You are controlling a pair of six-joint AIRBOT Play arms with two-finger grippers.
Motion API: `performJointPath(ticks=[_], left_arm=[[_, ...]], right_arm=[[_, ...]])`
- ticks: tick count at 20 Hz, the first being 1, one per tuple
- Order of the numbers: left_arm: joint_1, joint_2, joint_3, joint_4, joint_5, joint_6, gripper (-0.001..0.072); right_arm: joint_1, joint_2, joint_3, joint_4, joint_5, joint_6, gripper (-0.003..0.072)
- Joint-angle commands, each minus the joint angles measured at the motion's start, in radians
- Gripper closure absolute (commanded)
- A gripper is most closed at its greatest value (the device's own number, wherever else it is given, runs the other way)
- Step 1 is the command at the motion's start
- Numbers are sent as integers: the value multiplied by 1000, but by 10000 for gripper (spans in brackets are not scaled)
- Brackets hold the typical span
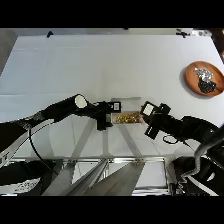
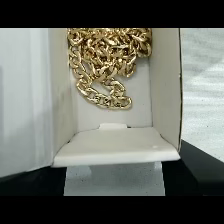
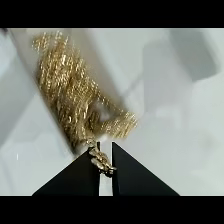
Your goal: Fold the box and place the chain.
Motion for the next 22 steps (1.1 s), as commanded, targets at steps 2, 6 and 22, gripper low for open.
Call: performJointPath(ticks=[2,6,22], left_arm=[[0,1,0,0,0,0,274],[0,1,0,0,0,0,274],[0,1,0,0,0,0,274]], right_arm=[[2,48,0,163,-243,55,673],[11,-10,0,180,-263,55,673],[-129,-126,0,159,-60,57,465]])
